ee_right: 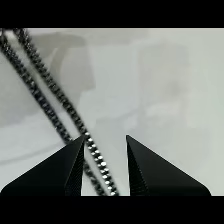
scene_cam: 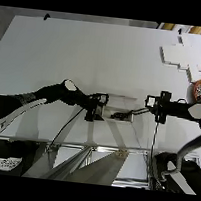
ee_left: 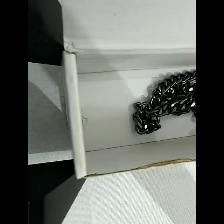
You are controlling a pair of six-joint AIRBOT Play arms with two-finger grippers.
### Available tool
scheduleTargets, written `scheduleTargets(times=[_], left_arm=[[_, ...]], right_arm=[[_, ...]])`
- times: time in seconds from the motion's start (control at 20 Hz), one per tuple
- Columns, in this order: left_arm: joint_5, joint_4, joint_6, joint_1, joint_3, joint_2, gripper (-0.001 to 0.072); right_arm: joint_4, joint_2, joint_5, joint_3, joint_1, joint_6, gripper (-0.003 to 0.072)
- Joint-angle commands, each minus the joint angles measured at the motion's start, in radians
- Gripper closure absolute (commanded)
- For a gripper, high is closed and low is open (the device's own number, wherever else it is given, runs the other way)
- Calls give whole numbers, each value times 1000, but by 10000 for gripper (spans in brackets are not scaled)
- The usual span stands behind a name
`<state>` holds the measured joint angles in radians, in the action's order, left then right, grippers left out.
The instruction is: Fold the box and place the chain.
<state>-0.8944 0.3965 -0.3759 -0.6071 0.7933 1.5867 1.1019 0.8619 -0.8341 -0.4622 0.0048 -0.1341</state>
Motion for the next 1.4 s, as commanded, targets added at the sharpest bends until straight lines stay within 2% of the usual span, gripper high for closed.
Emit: scheduleTargets(times=[0.0,0.15,0.5,0.7,0.75,0.85,0.9,1.2,1.35], left_arm=[[0,0,0,1,1,-1,675],[0,0,0,1,1,-1,675],[0,0,0,1,1,-1,675],[0,0,0,1,1,-1,675],[0,0,0,1,1,-1,675],[0,0,0,1,1,-1,675],[0,0,0,1,1,-1,675],[0,0,0,1,1,0,675],[0,0,0,1,1,-1,675]], right_arm=[[19,81,-16,2,-26,-75,427],[19,132,-16,2,-26,-113,462],[19,227,-11,2,-26,-188,462],[16,238,17,2,-26,-190,467],[16,238,19,2,-26,-190,488],[16,238,12,2,-26,-189,618],[16,238,8,2,-26,-189,654],[16,190,-72,2,-26,-170,665],[-5,114,-134,2,-26,-47,665]])
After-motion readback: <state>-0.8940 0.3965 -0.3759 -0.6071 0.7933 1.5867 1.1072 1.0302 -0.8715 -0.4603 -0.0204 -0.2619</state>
